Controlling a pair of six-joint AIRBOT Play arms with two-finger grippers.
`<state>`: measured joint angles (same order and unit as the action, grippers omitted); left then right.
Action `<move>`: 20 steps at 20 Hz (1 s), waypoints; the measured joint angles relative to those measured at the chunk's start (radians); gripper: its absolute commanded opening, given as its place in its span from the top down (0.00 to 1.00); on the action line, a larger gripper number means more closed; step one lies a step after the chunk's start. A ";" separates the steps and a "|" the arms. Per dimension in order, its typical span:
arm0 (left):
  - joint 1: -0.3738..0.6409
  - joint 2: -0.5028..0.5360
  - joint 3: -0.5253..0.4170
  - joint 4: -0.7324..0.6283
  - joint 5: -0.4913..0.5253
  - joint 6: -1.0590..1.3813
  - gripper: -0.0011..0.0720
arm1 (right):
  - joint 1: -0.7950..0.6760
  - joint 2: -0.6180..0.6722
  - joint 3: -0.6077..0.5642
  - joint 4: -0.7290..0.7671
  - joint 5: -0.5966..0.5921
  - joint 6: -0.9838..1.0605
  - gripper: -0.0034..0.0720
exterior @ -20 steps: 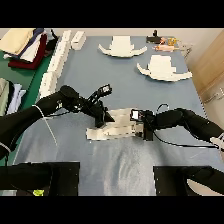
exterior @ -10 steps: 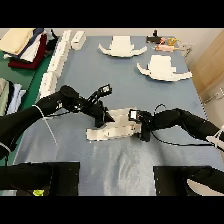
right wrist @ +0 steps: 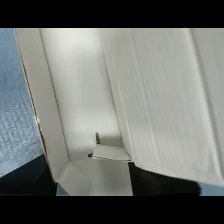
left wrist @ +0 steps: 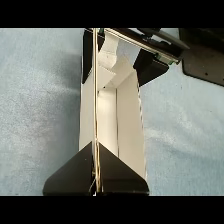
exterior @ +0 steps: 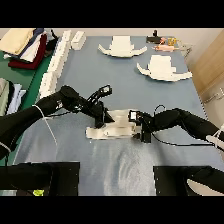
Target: Fold the box.
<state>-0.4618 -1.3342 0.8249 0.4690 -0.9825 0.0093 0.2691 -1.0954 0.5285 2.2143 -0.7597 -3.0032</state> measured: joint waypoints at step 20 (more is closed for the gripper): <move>0.000 0.000 0.000 0.000 0.002 0.000 0.96 | 0.001 0.005 -0.005 0.040 0.010 0.000 0.29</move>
<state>-0.4614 -1.3338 0.8249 0.4686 -0.9810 0.0090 0.2699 -1.0904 0.5232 2.2539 -0.7502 -3.0028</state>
